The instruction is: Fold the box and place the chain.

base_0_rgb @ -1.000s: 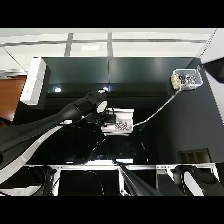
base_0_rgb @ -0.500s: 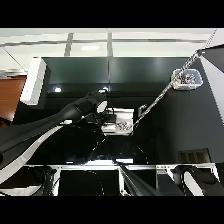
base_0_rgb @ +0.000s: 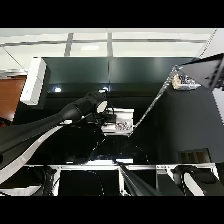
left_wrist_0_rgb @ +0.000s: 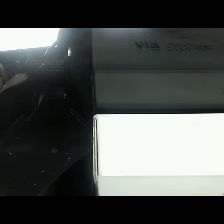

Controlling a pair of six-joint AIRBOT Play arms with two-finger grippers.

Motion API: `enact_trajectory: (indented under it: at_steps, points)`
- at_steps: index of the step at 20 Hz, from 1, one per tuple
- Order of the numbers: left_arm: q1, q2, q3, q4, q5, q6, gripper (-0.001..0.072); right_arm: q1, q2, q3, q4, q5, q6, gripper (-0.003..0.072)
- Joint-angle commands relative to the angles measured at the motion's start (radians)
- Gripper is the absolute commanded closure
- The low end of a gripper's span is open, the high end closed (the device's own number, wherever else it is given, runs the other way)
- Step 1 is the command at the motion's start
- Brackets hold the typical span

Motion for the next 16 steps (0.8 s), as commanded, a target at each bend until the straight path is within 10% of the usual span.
enact_trajectory:
  at_steps: [1,11,16]
  points:
    - [0.001,0.0,0.001,0.0,-0.001,0.0,0.0679,0.114,-0.034,-0.025,0.011,-0.043,0.0,0.0666]
    - [0.001,0.0,0.001,0.0,0.0,0.0,0.0679,0.273,-0.155,-0.028,-0.042,-0.095,-0.002,0.0665]
    - [0.001,0.0,0.001,0.0,0.0,0.0,0.0679,0.337,-0.169,-0.23,-0.093,-0.185,0.012,0.0665]
